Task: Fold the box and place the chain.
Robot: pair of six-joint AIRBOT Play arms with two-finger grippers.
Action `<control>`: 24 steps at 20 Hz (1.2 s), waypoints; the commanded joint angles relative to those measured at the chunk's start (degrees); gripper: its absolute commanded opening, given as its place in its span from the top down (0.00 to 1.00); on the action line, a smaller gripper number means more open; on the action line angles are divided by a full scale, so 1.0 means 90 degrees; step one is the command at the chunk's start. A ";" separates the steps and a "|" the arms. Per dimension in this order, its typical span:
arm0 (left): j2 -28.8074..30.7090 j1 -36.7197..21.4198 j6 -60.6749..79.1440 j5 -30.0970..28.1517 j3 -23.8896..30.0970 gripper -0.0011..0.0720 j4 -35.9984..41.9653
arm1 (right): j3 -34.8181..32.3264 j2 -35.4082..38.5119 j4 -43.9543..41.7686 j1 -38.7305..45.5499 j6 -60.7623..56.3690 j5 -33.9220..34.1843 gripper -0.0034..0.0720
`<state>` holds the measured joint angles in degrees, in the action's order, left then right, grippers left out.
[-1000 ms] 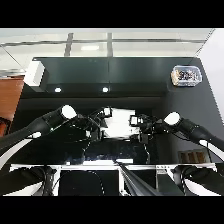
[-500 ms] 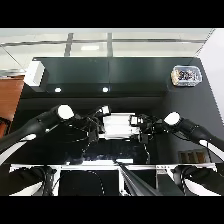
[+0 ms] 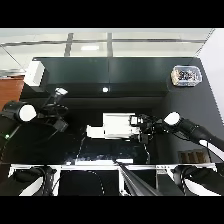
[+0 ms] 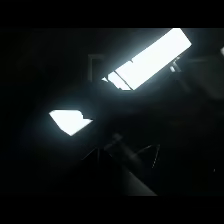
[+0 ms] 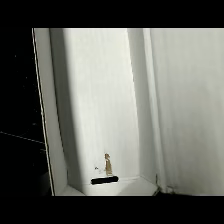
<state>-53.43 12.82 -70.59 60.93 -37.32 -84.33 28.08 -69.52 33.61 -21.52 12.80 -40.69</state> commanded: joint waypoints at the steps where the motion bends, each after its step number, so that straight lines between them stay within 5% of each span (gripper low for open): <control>1: -0.0262 -0.1001 -0.1557 0.0308 0.0364 0.95 0.1625 | -0.0002 -0.0005 0.0000 -0.0002 0.0000 -0.0002 0.48; 4: -0.0869 -0.1511 -0.0075 0.0318 0.0670 0.95 0.4357 | -0.0002 -0.0005 0.0000 -0.0002 -0.0002 -0.0002 0.48; 12: -0.1921 -0.0124 -0.0233 -0.0787 0.0670 0.95 0.4444 | -0.0002 -0.0005 0.0000 -0.0002 0.0000 -0.0002 0.48; 19: -0.2293 0.0226 -0.0551 -0.0843 0.0675 0.95 0.4602 | 0.0000 -0.0005 0.0000 -0.0002 0.0000 -0.0005 0.48; 24: -0.2322 0.0102 0.1445 -0.0452 0.0675 0.95 0.6329 | 0.0000 -0.0005 0.0002 -0.0002 0.0000 -0.0005 0.48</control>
<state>-74.00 14.28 -67.68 54.00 -31.22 -37.58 28.08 -69.54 33.63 -21.52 12.80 -40.71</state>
